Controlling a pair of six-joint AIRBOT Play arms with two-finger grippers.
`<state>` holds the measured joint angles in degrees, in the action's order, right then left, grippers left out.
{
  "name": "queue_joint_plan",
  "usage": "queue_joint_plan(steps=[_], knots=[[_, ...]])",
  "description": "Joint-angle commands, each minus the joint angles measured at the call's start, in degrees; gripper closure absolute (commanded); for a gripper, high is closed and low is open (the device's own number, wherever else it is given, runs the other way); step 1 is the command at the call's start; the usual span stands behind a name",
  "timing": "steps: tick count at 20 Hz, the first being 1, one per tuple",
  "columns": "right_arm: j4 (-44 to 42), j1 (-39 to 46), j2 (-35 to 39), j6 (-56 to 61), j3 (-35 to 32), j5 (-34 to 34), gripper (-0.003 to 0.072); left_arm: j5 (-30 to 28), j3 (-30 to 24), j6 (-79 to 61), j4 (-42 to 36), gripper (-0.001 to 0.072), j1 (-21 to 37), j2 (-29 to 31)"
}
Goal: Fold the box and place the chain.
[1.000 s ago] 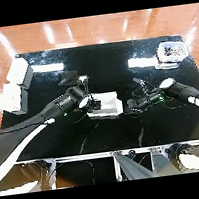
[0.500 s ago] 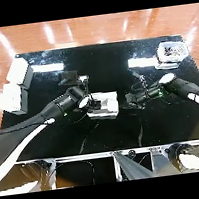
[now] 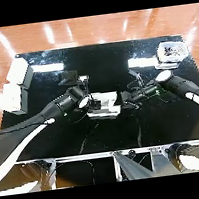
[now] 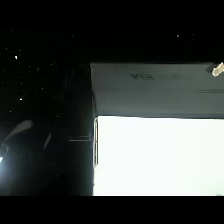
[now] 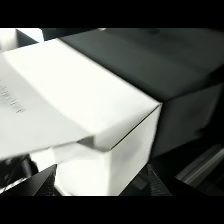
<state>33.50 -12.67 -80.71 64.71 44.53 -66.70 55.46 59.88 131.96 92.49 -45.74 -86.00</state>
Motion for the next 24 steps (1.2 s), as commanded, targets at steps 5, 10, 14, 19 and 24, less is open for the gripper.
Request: queue_joint_plan(steps=[5, 10, 14, 19, 24], knots=[[15.1, -14.4, 0.0, 18.4, 5.6, 13.6, -0.0017, 0.1, 0.0, 0.0, 0.0, 0.0684, 0.0, 0.0], [44.0, -23.9, 0.0, 44.0, 12.5, 13.8, -0.0017, 0.0, 0.0, 0.0, 0.0, 0.0684, 0.0, 0.0], [46.5, -25.7, 0.0, 49.1, 12.8, 13.2, -0.0017, 0.0, 0.0, 0.0, 0.0, 0.0684, 0.0, 0.0], [52.5, -27.1, 0.0, 55.9, 12.8, 11.0, -0.0017, 0.0, 0.0, 0.0, 0.0, 0.0684, 0.0, 0.0], [54.3, -28.7, 0.0, 60.5, 12.8, 10.1, 0.0024, -0.2, 0.0, 0.0, 0.0, 0.0683, 0.0, 0.0]])
